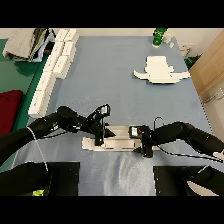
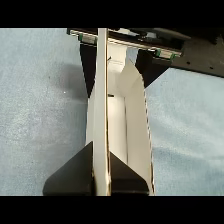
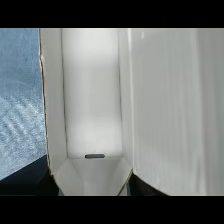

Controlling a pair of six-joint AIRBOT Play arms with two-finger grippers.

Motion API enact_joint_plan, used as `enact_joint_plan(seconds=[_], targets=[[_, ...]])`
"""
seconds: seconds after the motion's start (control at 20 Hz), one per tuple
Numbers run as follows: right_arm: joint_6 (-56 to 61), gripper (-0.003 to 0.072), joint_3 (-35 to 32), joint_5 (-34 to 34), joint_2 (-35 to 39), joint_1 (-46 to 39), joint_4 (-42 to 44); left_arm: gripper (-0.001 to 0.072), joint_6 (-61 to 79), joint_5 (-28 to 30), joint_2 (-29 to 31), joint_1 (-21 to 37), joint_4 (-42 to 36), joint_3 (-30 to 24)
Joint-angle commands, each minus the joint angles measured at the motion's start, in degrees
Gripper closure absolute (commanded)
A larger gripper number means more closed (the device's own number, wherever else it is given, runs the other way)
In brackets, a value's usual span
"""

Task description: Fold the box.

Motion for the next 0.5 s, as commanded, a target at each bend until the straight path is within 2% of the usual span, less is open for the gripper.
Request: enact_joint_plan(seconds=[0.0,0.3,0.35,0.4,0.45], targets=[[0.0,0.0173,0.0,0.0,0.0,0.0,0.0,0.0694,0.0,0.0,0.1,0.0,-1.5,0.1],[0.0,0.0173,0.0,0.0,0.0,0.0,0.0,0.0691,-0.1,0.0,0.3,0.0,-1.5,0.1],[0.0,0.0172,0.0,0.0,0.0,0.0,0.0,0.0579,-0.1,0.0,0.3,0.0,-1.5,0.1],[0.0,0.0173,0.0,0.0,0.0,0.0,0.0,0.0369,-0.7,0.0,0.3,0.0,-1.6,0.1],[0.0,0.0172,0.0,0.0,0.0,0.0,0.0,0.0333,-3.1,0.0,0.3,0.0,-1.5,0.2]])
